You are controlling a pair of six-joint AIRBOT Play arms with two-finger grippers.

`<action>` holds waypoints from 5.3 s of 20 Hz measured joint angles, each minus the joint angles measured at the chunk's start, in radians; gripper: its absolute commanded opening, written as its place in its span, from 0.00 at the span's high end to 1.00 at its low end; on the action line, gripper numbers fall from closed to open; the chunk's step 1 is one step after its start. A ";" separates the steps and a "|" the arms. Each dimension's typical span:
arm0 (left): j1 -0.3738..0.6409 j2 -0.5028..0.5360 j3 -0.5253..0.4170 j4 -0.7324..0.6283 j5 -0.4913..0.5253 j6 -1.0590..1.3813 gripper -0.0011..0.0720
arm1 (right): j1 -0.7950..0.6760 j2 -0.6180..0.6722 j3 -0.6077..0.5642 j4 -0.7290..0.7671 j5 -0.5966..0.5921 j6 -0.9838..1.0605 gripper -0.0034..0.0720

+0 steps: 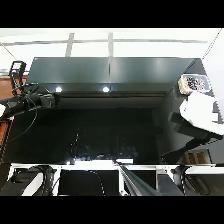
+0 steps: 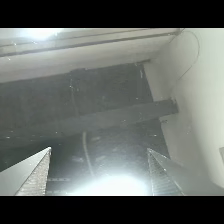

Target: Fold the box and place the chain.

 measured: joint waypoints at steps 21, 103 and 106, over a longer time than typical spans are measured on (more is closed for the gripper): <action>0.000 -0.006 0.000 -0.009 -0.019 0.000 0.01 | 0.531 0.512 -0.570 0.564 -0.130 -0.108 0.93; -0.476 -0.647 0.170 -0.359 -0.148 1.136 0.94 | 1.528 0.616 -0.910 0.454 -0.631 -0.758 0.03; -0.477 -0.647 0.170 -0.358 -0.149 1.136 0.94 | 1.572 0.609 -0.908 0.491 -0.711 -0.767 0.03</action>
